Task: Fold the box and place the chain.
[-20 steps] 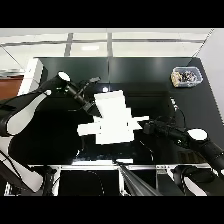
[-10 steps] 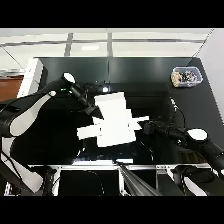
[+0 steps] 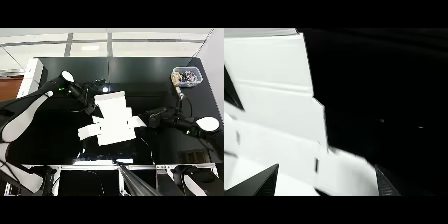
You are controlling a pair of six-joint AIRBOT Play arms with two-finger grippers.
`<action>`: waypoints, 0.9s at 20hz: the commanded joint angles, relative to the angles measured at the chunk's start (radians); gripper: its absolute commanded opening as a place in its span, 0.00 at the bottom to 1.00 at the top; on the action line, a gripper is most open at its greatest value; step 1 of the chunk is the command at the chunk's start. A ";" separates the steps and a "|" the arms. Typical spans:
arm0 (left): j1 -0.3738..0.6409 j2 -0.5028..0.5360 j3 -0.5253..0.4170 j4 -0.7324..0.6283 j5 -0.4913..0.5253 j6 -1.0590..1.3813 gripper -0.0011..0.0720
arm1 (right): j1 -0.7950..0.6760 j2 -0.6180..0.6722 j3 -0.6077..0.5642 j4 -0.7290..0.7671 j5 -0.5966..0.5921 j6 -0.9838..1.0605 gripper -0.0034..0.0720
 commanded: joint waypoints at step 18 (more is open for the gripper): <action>-0.144 0.181 -0.198 0.143 0.447 0.329 0.05 | 0.336 -0.023 -0.075 -0.356 -0.074 -0.512 0.98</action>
